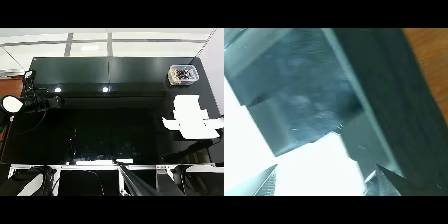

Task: Fold the box and place the chain.

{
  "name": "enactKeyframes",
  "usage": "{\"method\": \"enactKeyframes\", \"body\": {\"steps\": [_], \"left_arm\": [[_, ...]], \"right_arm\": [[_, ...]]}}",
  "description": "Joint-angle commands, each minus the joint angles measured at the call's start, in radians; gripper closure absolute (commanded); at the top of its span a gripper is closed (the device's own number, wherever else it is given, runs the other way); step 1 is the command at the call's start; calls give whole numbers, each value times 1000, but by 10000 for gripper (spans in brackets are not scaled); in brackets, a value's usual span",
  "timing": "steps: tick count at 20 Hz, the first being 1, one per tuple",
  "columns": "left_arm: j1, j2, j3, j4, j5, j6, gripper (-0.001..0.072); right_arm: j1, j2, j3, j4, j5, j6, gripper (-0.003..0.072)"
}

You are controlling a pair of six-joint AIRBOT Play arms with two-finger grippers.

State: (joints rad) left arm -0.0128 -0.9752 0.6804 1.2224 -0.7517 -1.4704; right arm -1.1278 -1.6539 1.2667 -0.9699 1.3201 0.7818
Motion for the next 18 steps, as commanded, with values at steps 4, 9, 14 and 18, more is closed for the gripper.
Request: {"method": "enactKeyframes", "body": {"steps": [4, 9, 14, 18], "left_arm": [[0, -1, 1, -23, -5, 0, -4], [0, 0, 1, -55, -14, 0, -3], [0, -1, 1, -142, 3, 0, -3], [-38, -1, 1, -151, 18, 2, -3]], "right_arm": [[91, -9, 11, -35, 143, -32, 584], [182, 150, -86, 229, 183, -59, 671], [428, 426, -416, 444, 18, -125, 672], [731, 705, -812, 877, -343, -356, 672]]}}
